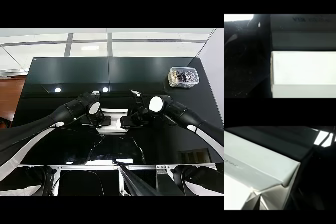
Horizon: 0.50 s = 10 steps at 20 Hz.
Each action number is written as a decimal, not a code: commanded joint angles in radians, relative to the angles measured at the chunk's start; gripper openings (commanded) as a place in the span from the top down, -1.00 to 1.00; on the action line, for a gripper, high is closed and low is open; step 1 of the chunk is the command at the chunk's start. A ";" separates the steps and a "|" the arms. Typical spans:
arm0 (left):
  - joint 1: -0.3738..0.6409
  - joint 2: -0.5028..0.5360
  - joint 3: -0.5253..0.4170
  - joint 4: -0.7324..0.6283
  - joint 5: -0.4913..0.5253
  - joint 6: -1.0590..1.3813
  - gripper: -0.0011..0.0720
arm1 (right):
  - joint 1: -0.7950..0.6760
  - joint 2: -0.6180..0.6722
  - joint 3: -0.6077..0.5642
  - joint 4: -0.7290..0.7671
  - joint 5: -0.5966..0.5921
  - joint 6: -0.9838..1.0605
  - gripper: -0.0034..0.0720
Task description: Fold the box and place the chain.
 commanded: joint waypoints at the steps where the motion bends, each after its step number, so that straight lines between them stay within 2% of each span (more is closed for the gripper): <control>1: 0.001 0.000 0.001 0.000 0.000 0.000 0.89 | 0.021 -0.004 0.002 -0.011 -0.029 0.047 -0.16; 2: 0.001 0.000 0.001 0.000 0.000 0.000 0.89 | 0.021 -0.004 0.004 -0.025 -0.029 0.069 -0.16; 3: 0.001 0.000 0.001 0.000 0.000 0.000 0.89 | 0.022 -0.004 0.011 -0.045 -0.023 0.085 -0.06; 10: 0.001 0.000 0.001 0.000 0.000 0.000 0.89 | 0.053 -0.026 0.099 -0.116 0.028 0.189 -0.03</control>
